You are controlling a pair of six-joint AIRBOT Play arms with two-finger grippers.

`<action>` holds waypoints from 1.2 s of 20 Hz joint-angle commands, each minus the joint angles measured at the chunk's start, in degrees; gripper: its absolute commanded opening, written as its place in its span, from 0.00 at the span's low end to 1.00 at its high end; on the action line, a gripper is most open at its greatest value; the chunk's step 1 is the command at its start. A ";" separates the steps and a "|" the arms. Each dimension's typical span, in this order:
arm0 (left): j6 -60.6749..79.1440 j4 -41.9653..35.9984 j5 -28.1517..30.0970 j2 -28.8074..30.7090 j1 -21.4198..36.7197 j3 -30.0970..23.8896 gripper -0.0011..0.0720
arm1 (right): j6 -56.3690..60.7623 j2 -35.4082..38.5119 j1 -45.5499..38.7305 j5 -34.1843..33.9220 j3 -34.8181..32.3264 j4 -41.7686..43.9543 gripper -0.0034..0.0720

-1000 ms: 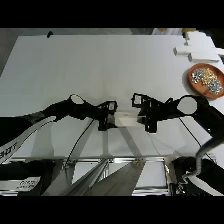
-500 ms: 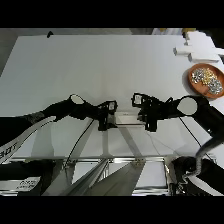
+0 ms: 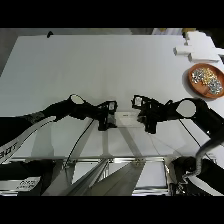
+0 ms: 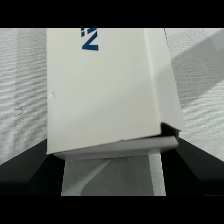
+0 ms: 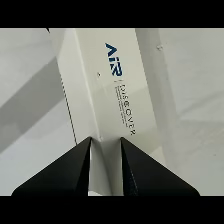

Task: Fold the box and place the chain.

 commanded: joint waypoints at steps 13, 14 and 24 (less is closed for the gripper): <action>-0.04 0.00 -0.02 0.00 0.00 0.00 0.06 | 0.09 1.36 0.07 -3.67 -0.46 1.40 0.28; -0.07 0.00 -0.04 0.00 0.00 0.00 0.06 | 0.09 1.36 0.07 -3.69 -0.68 1.64 0.28; -0.04 0.00 -0.04 0.00 0.00 0.00 0.06 | -0.55 1.38 0.07 1.16 -2.93 2.95 0.45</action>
